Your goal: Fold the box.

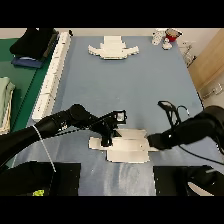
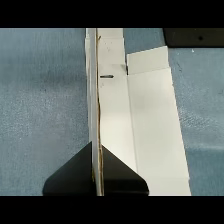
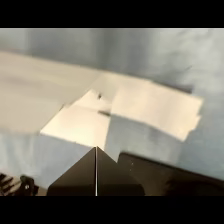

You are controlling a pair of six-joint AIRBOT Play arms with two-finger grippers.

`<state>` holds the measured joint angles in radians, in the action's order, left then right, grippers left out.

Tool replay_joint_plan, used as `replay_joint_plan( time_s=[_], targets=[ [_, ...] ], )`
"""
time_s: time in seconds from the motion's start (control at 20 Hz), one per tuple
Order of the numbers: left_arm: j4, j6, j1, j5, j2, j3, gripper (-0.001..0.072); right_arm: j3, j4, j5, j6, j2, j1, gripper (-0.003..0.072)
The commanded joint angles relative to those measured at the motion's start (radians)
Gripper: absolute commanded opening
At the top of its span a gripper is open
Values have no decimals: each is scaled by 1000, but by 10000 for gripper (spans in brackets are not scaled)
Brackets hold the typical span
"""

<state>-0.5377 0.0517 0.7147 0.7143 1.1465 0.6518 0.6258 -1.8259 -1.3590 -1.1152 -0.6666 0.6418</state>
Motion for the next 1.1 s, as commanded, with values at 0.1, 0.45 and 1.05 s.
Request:
replay_joint_plan(
  time_s=[0.1,0.45,1.05],
  targets=[
    [0,0,1,1,-1,0,12,-98,23,107,196,73,497,1],
    [0,0,1,0,-1,0,13,-100,330,237,14,-113,761,717],
    [0,0,1,0,-1,0,12,-99,703,303,5,-303,742,717]
  ],
)
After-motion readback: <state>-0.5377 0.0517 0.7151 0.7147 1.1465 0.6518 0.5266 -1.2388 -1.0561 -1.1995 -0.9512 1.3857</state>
